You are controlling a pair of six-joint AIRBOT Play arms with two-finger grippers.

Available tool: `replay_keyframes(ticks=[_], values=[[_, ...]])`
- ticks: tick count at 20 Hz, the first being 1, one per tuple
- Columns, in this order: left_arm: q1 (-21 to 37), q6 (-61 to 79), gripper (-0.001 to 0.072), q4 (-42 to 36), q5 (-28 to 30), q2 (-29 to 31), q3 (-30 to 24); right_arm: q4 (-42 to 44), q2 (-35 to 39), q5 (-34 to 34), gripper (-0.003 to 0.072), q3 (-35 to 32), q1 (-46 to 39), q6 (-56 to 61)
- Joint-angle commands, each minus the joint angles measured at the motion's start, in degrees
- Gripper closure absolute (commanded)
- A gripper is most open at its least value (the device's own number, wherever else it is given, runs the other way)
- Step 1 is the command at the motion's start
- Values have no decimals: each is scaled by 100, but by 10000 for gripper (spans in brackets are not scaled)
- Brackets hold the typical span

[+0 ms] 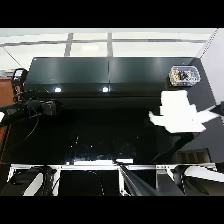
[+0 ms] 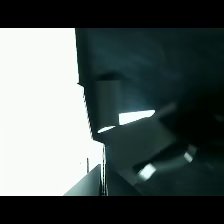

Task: Fold the box and place the chain.

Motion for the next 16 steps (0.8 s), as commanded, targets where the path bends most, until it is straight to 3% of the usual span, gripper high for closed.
replay_keyframes(ticks=[1, 7, 10, 14, 16], values=[[0, -2, 12, -101, -31, -2, -2, 1294, 553, -188, 671, -535, 758, 0], [-96, 39, 12, -439, -221, -39, -2, 2826, 2341, -2192, 672, -2924, 2708, -190], [-374, 66, 12, -863, -138, -350, -2, 3864, 2813, -3331, 671, -4044, 3906, -192], [-940, 42, 12, -1340, 581, -1132, 59, 4179, 2813, -4439, 671, -4660, 5445, -181], [-962, 35, 12, -1694, 133, -1862, 374, 4192, 2813, -4686, 671, -4677, 5978, -164]])
